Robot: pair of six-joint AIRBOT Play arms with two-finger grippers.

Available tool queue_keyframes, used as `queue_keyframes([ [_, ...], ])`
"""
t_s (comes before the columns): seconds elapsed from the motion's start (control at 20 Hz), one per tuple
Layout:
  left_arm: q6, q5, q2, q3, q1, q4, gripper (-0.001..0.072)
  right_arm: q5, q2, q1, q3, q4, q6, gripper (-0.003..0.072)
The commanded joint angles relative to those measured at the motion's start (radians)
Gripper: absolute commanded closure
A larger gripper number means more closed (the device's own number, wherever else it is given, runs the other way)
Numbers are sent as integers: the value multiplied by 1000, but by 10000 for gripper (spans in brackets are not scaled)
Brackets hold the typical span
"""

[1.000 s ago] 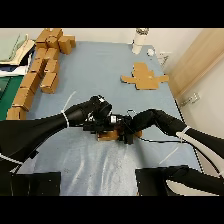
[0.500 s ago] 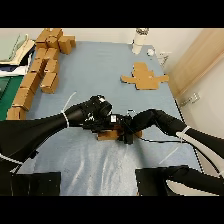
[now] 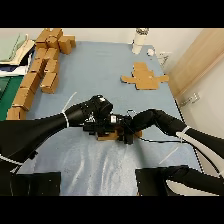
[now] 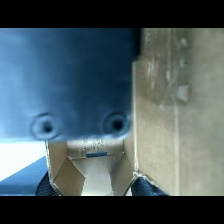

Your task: Fold the box.

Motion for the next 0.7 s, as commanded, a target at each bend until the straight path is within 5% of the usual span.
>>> queue_keyframes([
  [0.0,58,-80,0,40,42,-74,334,0,0,0,0,0,2,223],
  [0.35,206,-284,0,117,297,-399,334,0,0,0,0,0,2,223],
  [0.65,409,-386,-5,116,485,-418,335,0,0,0,0,0,2,223],
])
